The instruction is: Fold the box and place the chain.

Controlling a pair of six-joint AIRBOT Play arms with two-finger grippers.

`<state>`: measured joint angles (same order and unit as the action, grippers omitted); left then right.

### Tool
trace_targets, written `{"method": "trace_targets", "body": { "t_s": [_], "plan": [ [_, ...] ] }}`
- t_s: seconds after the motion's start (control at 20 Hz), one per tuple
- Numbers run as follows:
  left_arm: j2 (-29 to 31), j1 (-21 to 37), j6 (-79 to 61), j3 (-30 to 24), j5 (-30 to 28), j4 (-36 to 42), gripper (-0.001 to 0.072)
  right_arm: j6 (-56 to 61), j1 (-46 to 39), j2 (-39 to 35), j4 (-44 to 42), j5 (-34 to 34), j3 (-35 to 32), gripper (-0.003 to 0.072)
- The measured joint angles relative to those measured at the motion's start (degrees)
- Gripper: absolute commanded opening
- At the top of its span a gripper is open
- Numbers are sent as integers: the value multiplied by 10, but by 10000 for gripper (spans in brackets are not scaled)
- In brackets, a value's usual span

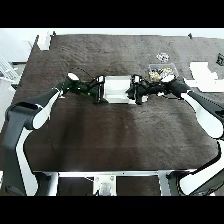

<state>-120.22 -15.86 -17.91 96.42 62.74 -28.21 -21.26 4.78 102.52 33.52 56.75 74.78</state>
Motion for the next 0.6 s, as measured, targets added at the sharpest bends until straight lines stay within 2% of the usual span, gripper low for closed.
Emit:
{"method": "trace_targets", "body": {
  "t_s": [0.15, 0.2, 0.25, 0.35, 0.4, 0.6],
  "plan": [
    [0, -1, 0, 0, 0, -1, 478, -4, 1, 3, -3, 1, 0, 302],
    [0, -1, 0, 0, 0, -1, 479, -4, 1, 4, -4, 1, 0, 329],
    [0, -1, -1, 0, 0, -1, 479, -4, 1, 4, -4, 1, 0, 411],
    [0, -1, -1, 0, -1, -1, 479, -5, 1, 5, -4, 2, 0, 477],
    [0, -1, -1, 0, -2, 0, 478, -6, 1, 5, -4, 2, 0, 540],
    [0, -1, -1, 0, -2, 0, 479, -8, 1, 5, -5, 3, 0, 567]
  ]
}}
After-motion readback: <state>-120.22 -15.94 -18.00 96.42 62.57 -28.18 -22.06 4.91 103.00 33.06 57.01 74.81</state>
